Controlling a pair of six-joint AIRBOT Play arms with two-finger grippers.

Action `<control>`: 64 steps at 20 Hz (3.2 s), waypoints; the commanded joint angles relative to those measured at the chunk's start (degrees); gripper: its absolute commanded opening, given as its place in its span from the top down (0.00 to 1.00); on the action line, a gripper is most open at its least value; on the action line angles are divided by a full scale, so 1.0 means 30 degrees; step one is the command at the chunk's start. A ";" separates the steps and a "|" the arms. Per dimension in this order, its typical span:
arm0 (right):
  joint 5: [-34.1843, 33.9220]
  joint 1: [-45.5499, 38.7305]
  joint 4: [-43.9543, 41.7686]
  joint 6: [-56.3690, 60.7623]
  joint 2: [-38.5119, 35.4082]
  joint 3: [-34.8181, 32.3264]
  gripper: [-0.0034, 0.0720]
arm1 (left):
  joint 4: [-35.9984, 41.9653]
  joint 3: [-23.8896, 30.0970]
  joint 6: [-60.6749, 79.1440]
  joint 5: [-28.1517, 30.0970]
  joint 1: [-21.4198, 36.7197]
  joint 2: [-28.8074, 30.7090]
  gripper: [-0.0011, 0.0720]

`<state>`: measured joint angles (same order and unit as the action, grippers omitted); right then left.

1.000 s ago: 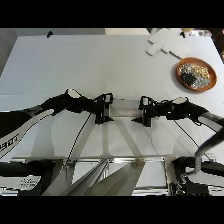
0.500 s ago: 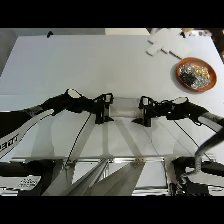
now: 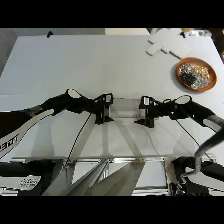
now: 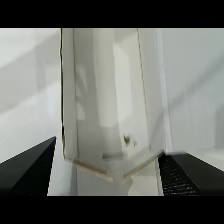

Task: Fold the box and place the chain.

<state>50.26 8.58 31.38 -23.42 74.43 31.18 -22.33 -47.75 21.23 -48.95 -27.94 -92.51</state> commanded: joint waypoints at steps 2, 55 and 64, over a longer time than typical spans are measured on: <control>-0.0576 -0.0007 0.7635 0.8094 -0.2514 0.0007 0.03 | 0.0007 0.0000 -0.0015 0.0029 0.0000 0.0007 0.70; -0.3089 0.2637 -0.5523 1.1366 -0.0051 0.1515 0.93 | 0.0007 0.0000 -0.0015 0.0022 0.0000 0.0007 0.70; -0.0481 0.2630 -0.1180 1.1861 -0.6768 0.1530 0.93 | 0.0007 0.0000 -0.0015 0.0022 0.0000 0.0007 0.70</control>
<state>45.54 16.47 19.20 11.81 61.84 35.73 -22.31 -47.75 21.19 -48.90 -27.94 -92.53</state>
